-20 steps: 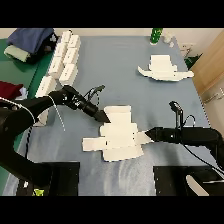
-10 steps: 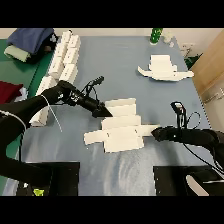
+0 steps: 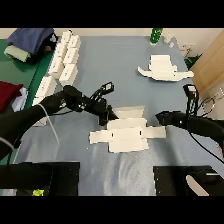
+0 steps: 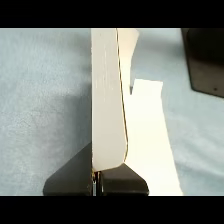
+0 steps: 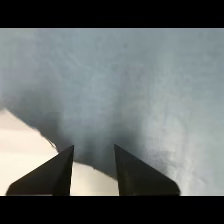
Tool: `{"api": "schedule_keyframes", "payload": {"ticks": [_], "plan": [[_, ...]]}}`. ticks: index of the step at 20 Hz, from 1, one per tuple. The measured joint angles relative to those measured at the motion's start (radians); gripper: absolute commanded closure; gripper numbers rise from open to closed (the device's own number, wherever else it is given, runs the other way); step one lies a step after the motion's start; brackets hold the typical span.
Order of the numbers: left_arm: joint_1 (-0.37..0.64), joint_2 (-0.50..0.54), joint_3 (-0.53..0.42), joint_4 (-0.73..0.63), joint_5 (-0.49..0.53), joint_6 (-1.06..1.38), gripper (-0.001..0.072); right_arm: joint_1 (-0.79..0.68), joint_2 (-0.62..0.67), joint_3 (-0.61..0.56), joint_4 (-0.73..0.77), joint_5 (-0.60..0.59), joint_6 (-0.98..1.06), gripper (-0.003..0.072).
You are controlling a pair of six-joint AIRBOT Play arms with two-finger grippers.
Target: Fold the box.
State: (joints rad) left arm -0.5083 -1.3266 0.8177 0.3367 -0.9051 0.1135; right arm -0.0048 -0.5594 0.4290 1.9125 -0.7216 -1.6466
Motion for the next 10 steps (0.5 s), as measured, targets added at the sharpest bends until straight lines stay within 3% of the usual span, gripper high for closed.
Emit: {"api": "schedule_keyframes", "payload": {"ticks": [4,10], "plan": [[-0.076,0.171,-0.157,-0.057,0.188,0.137,0.07,0.0,-0.006,0.032,-0.01,0.002,0.041,0.0348],[-0.137,0.259,-0.272,-0.163,0.295,0.273,0.0698,0.0,-0.046,0.042,0.013,0.002,0.056,0.0349]]}}
